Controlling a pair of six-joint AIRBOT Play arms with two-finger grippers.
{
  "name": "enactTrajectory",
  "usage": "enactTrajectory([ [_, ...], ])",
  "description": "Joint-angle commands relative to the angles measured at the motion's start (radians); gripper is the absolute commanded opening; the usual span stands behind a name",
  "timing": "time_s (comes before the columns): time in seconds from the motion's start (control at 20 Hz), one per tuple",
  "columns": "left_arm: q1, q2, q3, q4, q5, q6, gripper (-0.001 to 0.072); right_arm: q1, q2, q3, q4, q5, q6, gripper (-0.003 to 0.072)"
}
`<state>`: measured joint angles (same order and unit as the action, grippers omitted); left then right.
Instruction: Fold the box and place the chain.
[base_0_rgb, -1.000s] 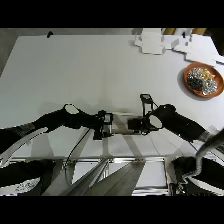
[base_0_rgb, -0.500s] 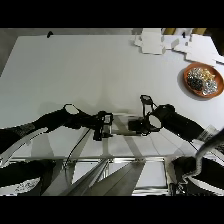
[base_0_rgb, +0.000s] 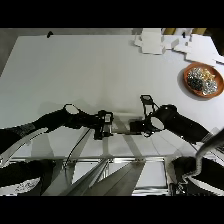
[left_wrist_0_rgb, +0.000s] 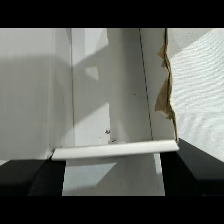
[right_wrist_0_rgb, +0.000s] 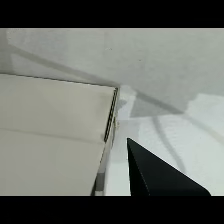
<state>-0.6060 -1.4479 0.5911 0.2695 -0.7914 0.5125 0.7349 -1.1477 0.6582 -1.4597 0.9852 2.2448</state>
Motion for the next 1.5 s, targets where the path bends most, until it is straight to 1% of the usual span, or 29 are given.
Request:
enactTrajectory([
  [0.0,0.0,0.0,0.0,0.004,-0.006,0.003,0.0209,0.0,0.01,0.0,-0.014,0.001,-0.001,0.0303],
  [0.1,0.0,0.0,0.0,0.004,-0.006,0.003,0.0209,0.0,0.011,0.0,-0.02,-0.002,-0.001,0.0302],
  [0.3,0.0,0.0,0.0,0.004,-0.006,0.003,0.0209,0.0,0.008,0.0,-0.079,-0.02,0.01,0.0301],
  [0.4,0.0,0.0,0.0,0.004,-0.006,0.003,0.0209,0.0,0.001,0.0,-0.074,-0.044,0.01,0.0301],
  [0.75,0.0,0.0,0.0,0.004,-0.006,0.003,0.0209,0.013,-0.042,0.0,-0.039,-0.062,0.01,0.0296],
  [0.8,0.0,0.0,0.0,0.004,-0.006,0.003,0.0209,0.025,-0.048,0.0,-0.049,-0.062,0.01,0.0266],
  [0.9,0.0,0.0,0.0,0.004,-0.006,0.003,0.0209,0.035,-0.048,0.0,-0.067,-0.062,0.011,0.0047],
  [1.0,0.0,0.0,0.0,0.004,-0.006,0.003,0.0209,0.035,-0.048,0.0,-0.072,-0.061,0.011,0.0021],
  [1.2,0.0,0.0,0.0,0.004,-0.006,0.003,0.0209,0.035,-0.048,0.0,-0.075,-0.061,0.01,0.0023],
  [1.25,0.0,0.0,0.0,0.004,-0.006,0.003,0.0209,0.035,-0.046,0.0,-0.079,-0.06,0.006,0.0077],
  [1.3,0.0,0.0,0.0,0.004,-0.006,0.003,0.0209,0.035,-0.042,0.0,-0.082,-0.058,0.005,0.0185],
  [1.35,0.0,0.0,0.0,0.004,-0.006,0.003,0.0209,0.035,-0.034,0.0,-0.082,-0.058,-0.006,0.0256],
  [1.45,0.0,0.0,0.0,0.004,-0.006,0.003,0.0209,0.035,-0.009,0.0,-0.089,-0.058,-0.037,0.026],
])
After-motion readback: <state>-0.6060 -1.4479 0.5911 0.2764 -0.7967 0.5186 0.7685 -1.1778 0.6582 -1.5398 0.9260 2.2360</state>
